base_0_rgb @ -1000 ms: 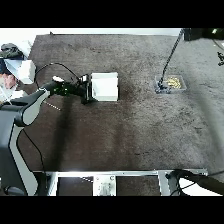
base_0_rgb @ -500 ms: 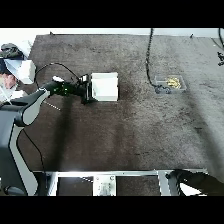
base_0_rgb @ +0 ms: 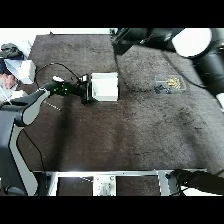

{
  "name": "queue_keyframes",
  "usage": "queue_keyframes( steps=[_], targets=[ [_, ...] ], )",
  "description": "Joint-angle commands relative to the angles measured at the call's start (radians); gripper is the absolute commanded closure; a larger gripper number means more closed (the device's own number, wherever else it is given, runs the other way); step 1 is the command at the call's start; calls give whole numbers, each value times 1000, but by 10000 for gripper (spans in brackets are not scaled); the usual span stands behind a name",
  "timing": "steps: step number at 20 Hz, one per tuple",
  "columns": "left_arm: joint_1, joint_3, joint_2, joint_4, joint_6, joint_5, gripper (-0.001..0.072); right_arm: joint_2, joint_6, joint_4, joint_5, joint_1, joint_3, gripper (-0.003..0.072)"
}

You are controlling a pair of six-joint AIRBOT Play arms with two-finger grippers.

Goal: Fold the box and place the chain.

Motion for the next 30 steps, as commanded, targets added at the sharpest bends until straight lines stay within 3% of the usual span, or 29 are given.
queue_keyframes(
  steps=[1, 4, 5, 6, 10, 16, 20, 21, 30],
  targets=[
    [0, 1, 0, 0, 0, 0, 406, -113, 19, 2, 35, 15, -47, 706],
    [0, 1, 0, 0, 0, 0, 406, -209, 25, 52, 37, 15, -104, 682],
    [0, 1, 0, 0, 0, 0, 406, -236, 29, 52, 40, 14, -116, 417],
    [0, 1, 0, 0, 0, 0, 405, -252, 29, 29, 49, 10, -122, 317],
    [0, 1, 0, 0, 0, 0, 406, -228, 40, -39, 127, -94, -129, 317],
    [0, 1, 0, 0, 0, 0, 406, -265, -102, -61, 380, -358, -129, 315],
    [0, 1, 0, 0, 0, 0, 406, -342, -212, -104, 388, -430, -127, 302],
    [0, 1, 0, 0, 0, 0, 405, -365, -244, -133, 395, -431, -127, 247],
    [0, 1, 0, 0, 0, 0, 405, -445, -334, -146, 294, -429, -124, 246]
  ],
)
